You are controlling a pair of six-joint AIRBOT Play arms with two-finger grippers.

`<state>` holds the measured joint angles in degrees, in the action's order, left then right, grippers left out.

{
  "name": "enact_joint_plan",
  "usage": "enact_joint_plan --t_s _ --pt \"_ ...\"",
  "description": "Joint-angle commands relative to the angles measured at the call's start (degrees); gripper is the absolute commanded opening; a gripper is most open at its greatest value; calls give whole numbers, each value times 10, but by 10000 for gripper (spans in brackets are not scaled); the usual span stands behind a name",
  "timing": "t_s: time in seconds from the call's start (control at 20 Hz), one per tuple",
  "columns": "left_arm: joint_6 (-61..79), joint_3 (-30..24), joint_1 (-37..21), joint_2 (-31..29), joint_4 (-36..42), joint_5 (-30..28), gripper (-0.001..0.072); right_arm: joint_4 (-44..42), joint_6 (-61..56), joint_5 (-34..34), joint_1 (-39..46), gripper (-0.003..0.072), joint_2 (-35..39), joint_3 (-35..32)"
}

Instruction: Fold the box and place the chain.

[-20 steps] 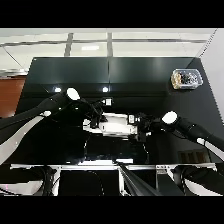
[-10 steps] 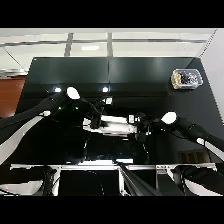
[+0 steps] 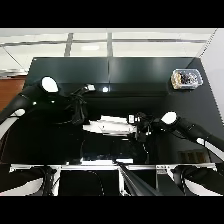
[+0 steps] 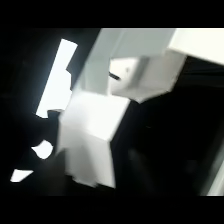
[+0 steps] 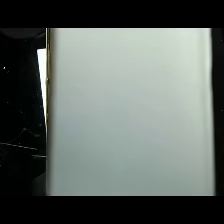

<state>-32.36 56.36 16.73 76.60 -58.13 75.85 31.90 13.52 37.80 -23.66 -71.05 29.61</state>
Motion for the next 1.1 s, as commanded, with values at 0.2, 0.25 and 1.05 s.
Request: enact_joint_plan --t_s 0.2,0.25,1.05 --pt "14 -66 21 -11 282 23 19 1 0 2 0 60 0 0" --pt "22 -66 30 -11 299 -35 19 1 0 2 0 60 0 0" --pt "-4 -64 84 77 228 -279 18 5 4 10 0 60 0 0"
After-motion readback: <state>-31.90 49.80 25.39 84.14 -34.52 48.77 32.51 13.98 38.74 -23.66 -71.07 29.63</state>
